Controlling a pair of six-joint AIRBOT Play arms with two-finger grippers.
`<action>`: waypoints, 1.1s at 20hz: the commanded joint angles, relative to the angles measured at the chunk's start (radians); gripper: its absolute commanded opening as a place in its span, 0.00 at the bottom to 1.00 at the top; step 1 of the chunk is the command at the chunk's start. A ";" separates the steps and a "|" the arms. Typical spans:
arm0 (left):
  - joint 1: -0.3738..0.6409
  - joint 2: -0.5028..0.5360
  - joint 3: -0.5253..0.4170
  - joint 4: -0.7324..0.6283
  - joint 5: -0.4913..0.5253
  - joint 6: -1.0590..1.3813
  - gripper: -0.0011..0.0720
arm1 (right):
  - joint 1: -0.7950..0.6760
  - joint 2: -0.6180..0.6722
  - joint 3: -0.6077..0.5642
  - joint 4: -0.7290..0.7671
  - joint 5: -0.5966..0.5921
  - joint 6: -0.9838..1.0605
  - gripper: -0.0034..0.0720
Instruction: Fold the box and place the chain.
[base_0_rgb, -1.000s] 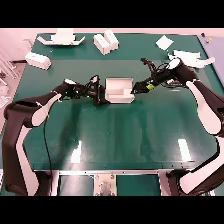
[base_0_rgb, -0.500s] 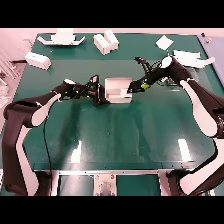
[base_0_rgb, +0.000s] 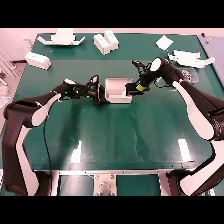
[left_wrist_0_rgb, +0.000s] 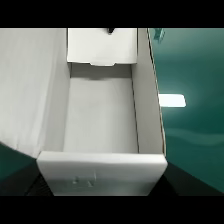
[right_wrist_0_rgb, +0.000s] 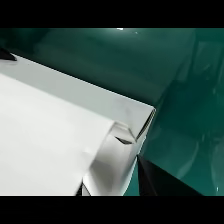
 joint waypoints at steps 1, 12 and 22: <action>0.000 0.001 0.000 -0.001 -0.004 -0.001 0.75 | 0.020 -0.001 0.001 -0.051 -0.016 0.114 0.55; 0.000 0.001 0.000 -0.001 -0.007 -0.001 0.75 | 0.076 -0.004 0.019 -0.234 -0.079 0.354 0.55; 0.000 0.001 0.000 -0.001 -0.006 -0.001 0.75 | 0.084 -0.027 0.019 -0.254 -0.026 0.376 0.51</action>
